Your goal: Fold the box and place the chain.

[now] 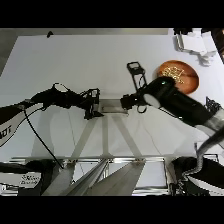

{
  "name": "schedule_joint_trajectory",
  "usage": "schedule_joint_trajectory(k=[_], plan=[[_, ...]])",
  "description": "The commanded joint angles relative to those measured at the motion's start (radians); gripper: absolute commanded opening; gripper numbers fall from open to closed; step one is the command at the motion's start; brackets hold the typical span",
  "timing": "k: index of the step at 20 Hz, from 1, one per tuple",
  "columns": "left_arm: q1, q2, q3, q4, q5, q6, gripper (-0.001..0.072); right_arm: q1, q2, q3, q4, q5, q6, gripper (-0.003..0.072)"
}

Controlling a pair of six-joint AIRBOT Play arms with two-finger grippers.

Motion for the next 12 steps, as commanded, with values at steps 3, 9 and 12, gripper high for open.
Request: schedule_joint_trajectory(k=[3, 9, 12], plan=[[0.0, 0.001, 0.0, 0.0, 0.0, 0.0, 0.0148, -0.329, 0.13, 0.0, 0.001, 0.034, -0.25, 0.0576], [0.0, 0.001, 0.0, 0.0, 0.0, 0.0, 0.0148, -0.79, -0.087, 0.089, 0.143, -0.111, -0.518, 0.072], [0.0, 0.001, 0.0, 0.0, 0.0, 0.0, 0.0149, -0.844, -0.298, 0.22, 0.186, -0.14, -0.567, 0.072]])
